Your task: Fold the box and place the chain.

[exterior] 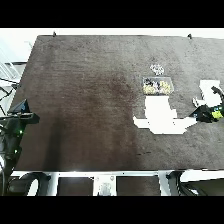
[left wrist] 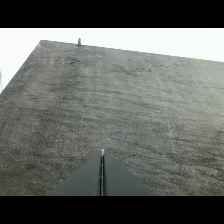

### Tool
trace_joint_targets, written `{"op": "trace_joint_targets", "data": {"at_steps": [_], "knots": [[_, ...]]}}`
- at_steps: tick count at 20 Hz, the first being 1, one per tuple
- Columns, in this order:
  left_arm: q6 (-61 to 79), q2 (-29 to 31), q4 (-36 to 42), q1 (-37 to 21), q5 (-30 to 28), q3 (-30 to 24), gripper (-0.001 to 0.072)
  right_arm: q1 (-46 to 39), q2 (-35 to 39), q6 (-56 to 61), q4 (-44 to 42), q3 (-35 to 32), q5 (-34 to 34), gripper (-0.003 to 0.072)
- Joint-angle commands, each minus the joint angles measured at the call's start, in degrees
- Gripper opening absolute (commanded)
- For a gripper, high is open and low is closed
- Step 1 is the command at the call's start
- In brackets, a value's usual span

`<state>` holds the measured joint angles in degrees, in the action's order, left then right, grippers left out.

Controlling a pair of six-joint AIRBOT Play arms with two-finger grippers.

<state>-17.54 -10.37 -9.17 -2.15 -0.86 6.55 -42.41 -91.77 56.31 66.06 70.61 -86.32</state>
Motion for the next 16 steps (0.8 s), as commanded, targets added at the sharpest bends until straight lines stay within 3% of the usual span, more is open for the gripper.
{"op": "trace_joint_targets", "data": {"at_steps": [1,7,10,11,12,16], "knots": [[0.0,-0.02,-0.02,0.02,0.0,-0.02,0.0021,0.57,-0.68,0.0,0.46,-2.36,2.43,0.0476],[0.0,-0.02,-0.02,0.02,-0.02,-0.02,0.0021,4.57,-3.32,-3.48,-4.92,-5.53,2.47,0.0408],[0.0,-0.02,-0.02,0.02,0.0,-0.02,0.0021,5.14,-3.93,-3.5,-5.57,-6.03,2.47,0.0218],[0.0,-0.02,-0.02,0.02,-0.02,-0.02,0.0021,5.11,-3.91,-4.13,-6.12,-6.1,2.45,0.0077],[0.0,-0.02,-0.02,0.02,0.0,-0.02,0.0021,5.11,-3.85,-4.33,-6.43,-6.1,2.25,0.0016],[0.0,-0.02,-0.02,0.02,-0.02,-0.02,0.0021,5.64,-0.61,-5.75,-12.41,-9.6,1.38,0.0012]]}}
